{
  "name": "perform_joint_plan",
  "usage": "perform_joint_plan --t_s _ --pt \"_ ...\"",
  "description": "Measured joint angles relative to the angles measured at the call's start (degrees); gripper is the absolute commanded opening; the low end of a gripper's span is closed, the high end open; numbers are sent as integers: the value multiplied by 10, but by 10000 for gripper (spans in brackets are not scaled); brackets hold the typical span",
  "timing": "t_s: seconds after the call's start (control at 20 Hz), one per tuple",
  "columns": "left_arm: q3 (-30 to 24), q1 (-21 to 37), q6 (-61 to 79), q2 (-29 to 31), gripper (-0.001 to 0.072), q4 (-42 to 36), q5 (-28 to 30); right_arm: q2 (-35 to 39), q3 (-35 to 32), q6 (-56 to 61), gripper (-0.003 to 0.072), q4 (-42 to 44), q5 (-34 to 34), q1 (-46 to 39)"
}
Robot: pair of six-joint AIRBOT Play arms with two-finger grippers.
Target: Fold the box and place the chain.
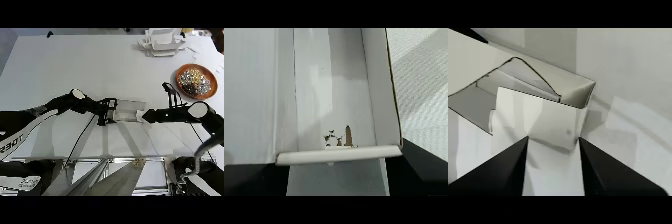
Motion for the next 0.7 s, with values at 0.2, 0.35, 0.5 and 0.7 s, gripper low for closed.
perform_joint_plan --t_s 0.2,0.35,0.5,0.7 --pt "0 0 0 0 209 0 0 -8 5 55 422 -33 -30 32" --pt "0 0 0 0 209 0 0 -14 19 104 419 -61 -39 54" --pt "0 0 0 0 209 0 0 -30 35 182 410 -97 -43 84" --pt "0 0 0 0 209 0 0 -64 67 290 401 -166 -31 126"
